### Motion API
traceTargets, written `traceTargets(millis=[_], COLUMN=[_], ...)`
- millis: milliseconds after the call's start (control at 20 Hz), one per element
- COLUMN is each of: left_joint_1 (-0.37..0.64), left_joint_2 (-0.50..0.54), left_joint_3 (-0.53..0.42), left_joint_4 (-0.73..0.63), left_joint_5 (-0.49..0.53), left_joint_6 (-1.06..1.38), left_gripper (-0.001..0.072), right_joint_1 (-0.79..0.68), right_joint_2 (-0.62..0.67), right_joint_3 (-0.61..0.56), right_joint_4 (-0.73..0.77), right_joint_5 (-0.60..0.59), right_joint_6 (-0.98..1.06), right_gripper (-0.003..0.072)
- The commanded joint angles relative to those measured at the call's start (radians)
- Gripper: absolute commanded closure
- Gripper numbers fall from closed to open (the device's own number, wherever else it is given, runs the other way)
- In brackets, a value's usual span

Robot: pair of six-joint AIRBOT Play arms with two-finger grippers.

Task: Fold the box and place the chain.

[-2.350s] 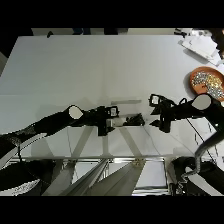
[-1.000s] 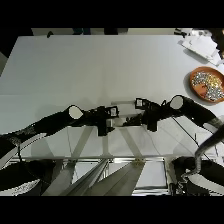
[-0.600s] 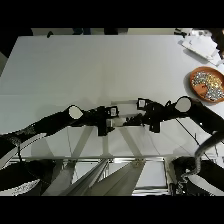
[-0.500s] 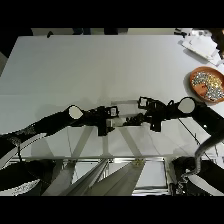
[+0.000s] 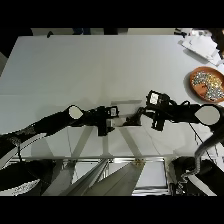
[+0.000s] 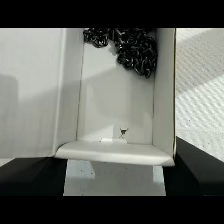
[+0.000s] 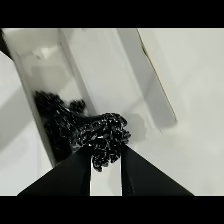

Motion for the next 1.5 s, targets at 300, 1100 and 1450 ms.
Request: traceTargets(millis=[300,1100,1450], left_joint_1=[0.000,0.000,0.000], left_joint_2=[0.000,0.000,0.000], left_joint_3=[0.000,0.000,0.000], left_joint_4=[0.000,0.000,0.000], left_joint_5=[0.000,0.000,0.000], left_joint_6=[0.000,0.000,0.000], left_gripper=[0.0356,0.0356,0.0356], right_joint_1=[0.154,0.146,-0.115], right_joint_2=[-0.067,-0.267,-0.163], right_joint_3=[0.001,0.018,0.019], right_joint_4=[0.068,0.061,-0.008], right_joint_5=[-0.083,-0.121,0.098], right_joint_6=[0.066,0.117,0.030], right_gripper=[0.0676,0.0457,0.0458])
